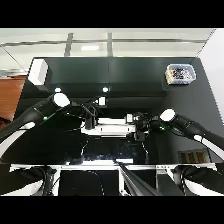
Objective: Fold the box and place the chain.
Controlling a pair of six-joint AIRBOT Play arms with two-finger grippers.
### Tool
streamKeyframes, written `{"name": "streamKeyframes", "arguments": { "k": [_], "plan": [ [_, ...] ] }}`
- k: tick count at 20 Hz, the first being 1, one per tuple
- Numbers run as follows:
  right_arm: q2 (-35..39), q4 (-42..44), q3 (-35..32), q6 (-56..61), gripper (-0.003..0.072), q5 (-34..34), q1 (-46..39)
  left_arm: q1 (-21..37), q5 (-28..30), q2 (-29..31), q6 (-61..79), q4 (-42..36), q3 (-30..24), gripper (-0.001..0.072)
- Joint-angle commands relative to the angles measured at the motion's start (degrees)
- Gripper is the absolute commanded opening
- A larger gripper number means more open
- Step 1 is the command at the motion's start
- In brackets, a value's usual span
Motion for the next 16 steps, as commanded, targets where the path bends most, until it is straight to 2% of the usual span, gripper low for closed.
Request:
{"name": "streamKeyframes", "arguments": {
  "k": [1, 2, 3, 4, 5, 6, 8, 10, 12, 16],
  "plan": [
    [0.0, 0.0, 0.0, 0.0, 0.0437, 0.0, 0.0, 1.5, -7.1, 7.0, -16.7, 14.3, 0.0, 0.0570],
    [0.0, 0.0, 0.0, 0.0, 0.0437, 0.0, 0.0, 2.1, -11.7, 8.8, -21.5, 17.7, 0.0, 0.0503],
    [0.0, 0.0, 0.0, 0.0, 0.0395, 0.0, 0.0, 2.7, -17.0, 10.1, -25.7, 19.1, 0.0, 0.0351],
    [0.0, 0.0, 0.0, 0.0, 0.0244, 0.1, 0.0, 3.3, -22.5, 10.6, -28.3, 18.5, 0.0, 0.0171],
    [0.0, 0.0, 0.0, 0.0, 0.0166, 0.2, 0.0, 3.6, -27.4, 10.5, -28.5, 16.9, 0.0, 0.0026],
    [0.0, -0.1, 0.0, 0.0, 0.0169, 0.2, 0.0, 3.6, -29.7, 10.1, -28.5, 14.1, -0.3, 0.0025],
    [0.0, 0.0, 0.0, 0.0, 0.0168, 0.2, 0.0, 2.9, -27.8, 8.9, -28.5, 1.4, -2.1, 0.0024],
    [0.0, 0.0, 0.0, 0.0, 0.0168, 0.1, -0.1, 1.2, -18.7, 7.5, -28.2, -12.3, -4.8, 0.0025],
    [0.0, -0.1, 0.0, 0.0, 0.0169, 0.0, -0.1, -0.6, -8.9, 6.9, -25.0, -20.8, -6.3, 0.0024],
    [0.0, 0.0, 0.0, 0.0, 0.0169, 0.0, -0.1, -2.6, 9.3, 6.9, -20.3, -22.7, -6.4, 0.0025]
  ]
}}
